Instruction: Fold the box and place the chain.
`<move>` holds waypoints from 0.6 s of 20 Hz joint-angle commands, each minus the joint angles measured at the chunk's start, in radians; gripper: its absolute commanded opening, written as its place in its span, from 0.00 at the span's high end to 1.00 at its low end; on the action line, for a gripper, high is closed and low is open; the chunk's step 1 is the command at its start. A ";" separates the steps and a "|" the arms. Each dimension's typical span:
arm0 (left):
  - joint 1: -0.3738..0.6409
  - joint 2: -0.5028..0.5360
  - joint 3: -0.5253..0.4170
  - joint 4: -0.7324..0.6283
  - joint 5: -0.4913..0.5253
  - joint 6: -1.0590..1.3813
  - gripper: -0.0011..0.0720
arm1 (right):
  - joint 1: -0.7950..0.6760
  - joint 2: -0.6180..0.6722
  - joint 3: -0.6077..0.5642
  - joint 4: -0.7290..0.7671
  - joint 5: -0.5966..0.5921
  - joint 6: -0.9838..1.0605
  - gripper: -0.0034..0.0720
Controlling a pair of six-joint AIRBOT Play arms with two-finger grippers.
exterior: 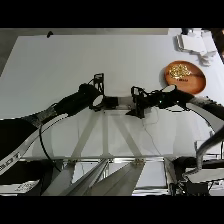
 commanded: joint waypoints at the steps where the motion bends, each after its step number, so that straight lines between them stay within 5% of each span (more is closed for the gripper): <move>1: 0.032 0.078 0.000 -0.058 -0.029 0.204 0.23 | 0.001 0.001 0.000 0.002 0.000 -0.001 0.23; 7: 0.147 0.279 0.000 -0.186 -0.249 0.623 0.24 | 0.001 0.001 0.000 0.002 0.000 -0.001 0.23; 12: 0.304 0.321 -0.054 -0.349 -0.226 1.241 0.25 | 0.001 0.001 0.000 0.002 0.000 -0.001 0.23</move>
